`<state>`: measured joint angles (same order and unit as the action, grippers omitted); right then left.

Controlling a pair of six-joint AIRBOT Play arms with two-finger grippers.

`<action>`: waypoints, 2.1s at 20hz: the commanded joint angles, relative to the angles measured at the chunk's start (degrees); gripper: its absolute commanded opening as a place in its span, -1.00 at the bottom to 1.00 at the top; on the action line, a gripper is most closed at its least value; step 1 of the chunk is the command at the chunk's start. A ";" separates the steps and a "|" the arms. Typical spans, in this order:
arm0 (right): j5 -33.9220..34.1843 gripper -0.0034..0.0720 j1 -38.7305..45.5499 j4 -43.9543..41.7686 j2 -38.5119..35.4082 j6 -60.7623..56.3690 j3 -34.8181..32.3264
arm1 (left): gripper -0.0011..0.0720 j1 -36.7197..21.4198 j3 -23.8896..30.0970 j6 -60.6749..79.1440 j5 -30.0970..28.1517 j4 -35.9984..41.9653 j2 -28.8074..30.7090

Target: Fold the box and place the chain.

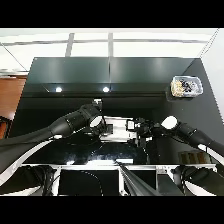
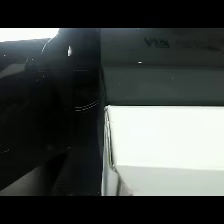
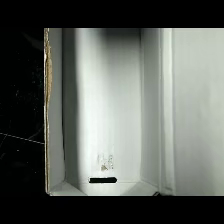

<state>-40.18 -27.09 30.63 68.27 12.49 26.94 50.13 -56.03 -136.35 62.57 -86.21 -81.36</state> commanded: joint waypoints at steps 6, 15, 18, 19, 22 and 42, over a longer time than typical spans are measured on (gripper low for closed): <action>-0.04 -0.37 0.00 0.00 0.02 0.00 0.02 | -0.25 0.98 -0.07 -1.70 -1.95 0.17 -0.09; -0.02 -0.37 0.00 0.00 0.02 0.00 0.02 | -0.79 1.09 -0.07 -1.62 -2.08 0.17 -0.11; -0.02 -0.37 0.00 0.00 0.02 0.00 0.02 | -0.89 1.09 -0.07 -1.53 -1.79 0.17 -0.20; -0.02 -0.37 0.00 0.00 0.02 0.00 0.02 | -0.89 1.09 -0.07 -1.53 -1.62 0.20 -0.17; -0.04 -0.37 0.00 0.00 0.02 0.00 0.02 | -0.12 1.09 -0.07 -1.53 -1.90 0.17 -0.17; -0.07 -0.37 0.00 0.00 0.02 0.00 0.02 | -0.89 1.07 -0.68 -0.28 -1.95 1.40 -1.51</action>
<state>-40.21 -27.09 30.70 68.27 12.62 26.94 51.18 -56.69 -137.27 60.99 -85.01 -82.81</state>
